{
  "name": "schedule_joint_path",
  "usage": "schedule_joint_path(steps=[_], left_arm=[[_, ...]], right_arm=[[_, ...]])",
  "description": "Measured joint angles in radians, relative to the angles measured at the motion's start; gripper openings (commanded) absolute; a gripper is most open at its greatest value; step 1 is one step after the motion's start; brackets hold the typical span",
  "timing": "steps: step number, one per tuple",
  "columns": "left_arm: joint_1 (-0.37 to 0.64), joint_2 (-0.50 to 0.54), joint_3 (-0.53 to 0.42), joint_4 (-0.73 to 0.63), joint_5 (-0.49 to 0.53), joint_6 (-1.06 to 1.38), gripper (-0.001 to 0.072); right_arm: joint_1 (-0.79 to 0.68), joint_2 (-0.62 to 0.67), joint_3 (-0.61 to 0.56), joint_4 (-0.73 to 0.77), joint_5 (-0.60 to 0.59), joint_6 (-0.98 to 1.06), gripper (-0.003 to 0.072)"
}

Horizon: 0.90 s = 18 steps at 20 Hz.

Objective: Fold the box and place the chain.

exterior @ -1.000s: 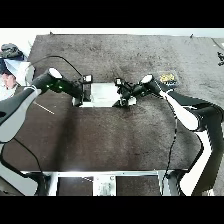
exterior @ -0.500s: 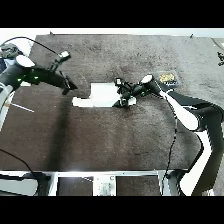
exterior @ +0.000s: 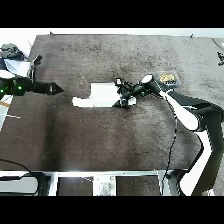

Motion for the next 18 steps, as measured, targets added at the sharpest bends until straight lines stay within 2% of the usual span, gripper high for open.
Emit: schedule_joint_path(steps=[7, 13, 18], left_arm=[[0.011, -0.072, -0.086, 0.002, 0.083, -0.119, 0.0008], [-0.054, -0.165, -0.098, -0.065, 0.107, -0.142, 0.0010], [-0.113, -0.202, -0.099, -0.117, 0.163, -0.142, 0.0011]], right_arm=[[0.000, 0.000, 0.000, 0.000, 0.000, 0.000, 0.0438], [0.000, 0.000, 0.000, 0.000, 0.000, 0.000, 0.0438], [0.000, 0.000, 0.000, 0.000, 0.000, 0.000, 0.0438]])
